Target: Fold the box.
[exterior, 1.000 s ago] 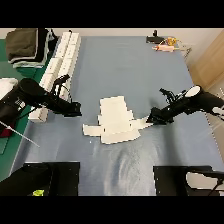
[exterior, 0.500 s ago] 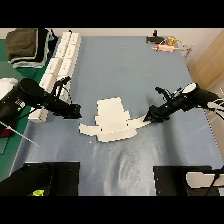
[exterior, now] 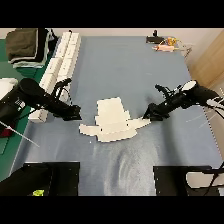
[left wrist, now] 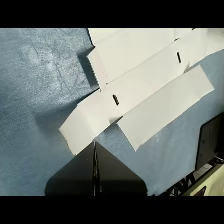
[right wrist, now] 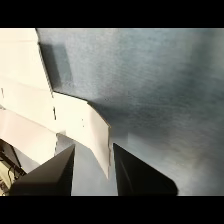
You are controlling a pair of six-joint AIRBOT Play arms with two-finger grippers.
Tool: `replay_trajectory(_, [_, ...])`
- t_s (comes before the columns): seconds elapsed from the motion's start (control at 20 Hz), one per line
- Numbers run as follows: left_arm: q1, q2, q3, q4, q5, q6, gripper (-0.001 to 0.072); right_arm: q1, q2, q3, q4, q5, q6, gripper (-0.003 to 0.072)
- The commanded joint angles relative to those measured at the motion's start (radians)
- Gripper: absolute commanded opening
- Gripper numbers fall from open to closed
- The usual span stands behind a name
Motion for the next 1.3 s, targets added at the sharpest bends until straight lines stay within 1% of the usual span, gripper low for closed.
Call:
replay_trajectory(0.0, [0.000, 0.000, 0.000, 0.000, -0.004, 0.000, 0.0014, 0.025, -0.025, -0.003, 0.038, 0.009, -0.013, 0.0372])
replay_trajectory(0.05, [0.000, 0.000, 0.000, 0.000, -0.004, 0.000, 0.0013, 0.040, -0.032, -0.003, 0.048, 0.010, -0.022, 0.0360])
replay_trajectory(0.15, [0.000, 0.000, 0.000, 0.000, -0.004, 0.000, 0.0014, 0.072, -0.042, -0.003, 0.055, 0.013, -0.027, 0.0304])
replay_trajectory(0.2, [0.000, 0.000, 0.000, 0.000, -0.003, 0.000, 0.0014, 0.085, -0.042, -0.003, 0.055, 0.011, -0.031, 0.0301])
replay_trajectory(0.25, [0.000, 0.000, 0.000, 0.000, -0.004, 0.000, 0.0014, 0.094, -0.042, -0.002, 0.063, 0.011, -0.042, 0.0268])
replay_trajectory(0.3, [0.000, 0.000, 0.000, 0.000, -0.003, 0.000, 0.0014, 0.095, -0.042, -0.002, 0.072, 0.011, -0.056, 0.0169])
replay_trajectory(0.35, [0.000, 0.000, 0.000, 0.000, -0.004, 0.001, 0.0014, 0.095, -0.041, -0.002, 0.077, 0.011, -0.072, 0.0119])
replay_trajectory(0.4, [0.000, 0.000, 0.000, 0.000, -0.004, 0.001, 0.0014, 0.095, -0.039, -0.002, 0.077, 0.013, -0.085, 0.0014])
replay_trajectory(0.55, [0.000, -0.003, 0.000, -0.016, -0.006, 0.041, 0.0014, 0.096, -0.024, -0.023, 0.106, 0.005, -0.123, 0.0004])
replay_trajectory(0.6, [0.004, -0.010, 0.000, -0.016, 0.004, 0.053, 0.0014, 0.096, 0.000, -0.058, 0.137, -0.014, -0.156, 0.0004])
replay_trajectory(0.75, [0.046, -0.063, 0.000, -0.070, 0.004, 0.083, 0.0017, 0.096, 0.149, -0.235, 0.262, -0.148, -0.257, 0.0004])
replay_trajectory(0.8, [0.065, -0.087, 0.000, -0.113, 0.010, 0.105, 0.0165, 0.096, 0.202, -0.291, 0.273, -0.187, -0.264, 0.0004])
replay_trajectory(0.85, [0.082, -0.111, 0.000, -0.156, 0.016, 0.118, 0.0433, 0.096, 0.245, -0.332, 0.269, -0.209, -0.266, 0.0004])
replay_trajectory(0.9, [0.097, -0.138, 0.000, -0.195, 0.024, 0.138, 0.0522, 0.096, 0.279, -0.364, 0.266, -0.222, -0.266, 0.0004])
replay_trajectory(1.1, [0.106, -0.246, 0.001, -0.306, 0.075, 0.314, 0.0523, 0.096, 0.368, -0.433, 0.254, -0.235, -0.279, 0.0004])
replay_trajectory(1.25, [0.105, -0.364, 0.040, -0.422, 0.079, 0.460, 0.0523, 0.096, 0.372, -0.445, 0.248, -0.233, -0.280, 0.0004])
